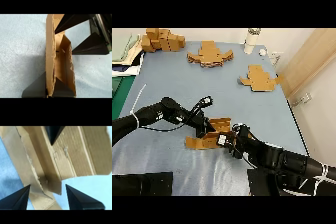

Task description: Fold the box.

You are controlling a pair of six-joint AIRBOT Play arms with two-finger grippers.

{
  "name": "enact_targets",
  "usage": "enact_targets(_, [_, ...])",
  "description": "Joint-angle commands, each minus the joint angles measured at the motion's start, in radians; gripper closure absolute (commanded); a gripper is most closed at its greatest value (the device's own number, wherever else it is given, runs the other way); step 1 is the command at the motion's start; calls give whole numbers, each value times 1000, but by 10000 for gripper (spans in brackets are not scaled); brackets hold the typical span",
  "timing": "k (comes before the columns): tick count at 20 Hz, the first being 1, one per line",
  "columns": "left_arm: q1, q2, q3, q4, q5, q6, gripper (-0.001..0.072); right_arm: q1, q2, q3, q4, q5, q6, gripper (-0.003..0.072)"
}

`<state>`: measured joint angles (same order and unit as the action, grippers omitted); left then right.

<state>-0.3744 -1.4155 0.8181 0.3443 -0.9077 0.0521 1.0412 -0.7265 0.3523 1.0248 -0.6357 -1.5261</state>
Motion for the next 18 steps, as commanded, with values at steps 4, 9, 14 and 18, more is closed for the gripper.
enact_targets(4, [0,-1,-1,0,0,0,695,-230,5,-3,508,90,-587,-31])
enact_targets(9, [0,-1,-1,0,0,0,695,-399,-2,15,801,63,-957,-32])
enact_targets(14, [0,-1,-1,0,0,0,695,-467,-101,43,1024,-21,-1200,-31])
enact_targets(18, [0,-1,-1,0,0,0,695,-495,-207,100,1064,-64,-1261,-31])
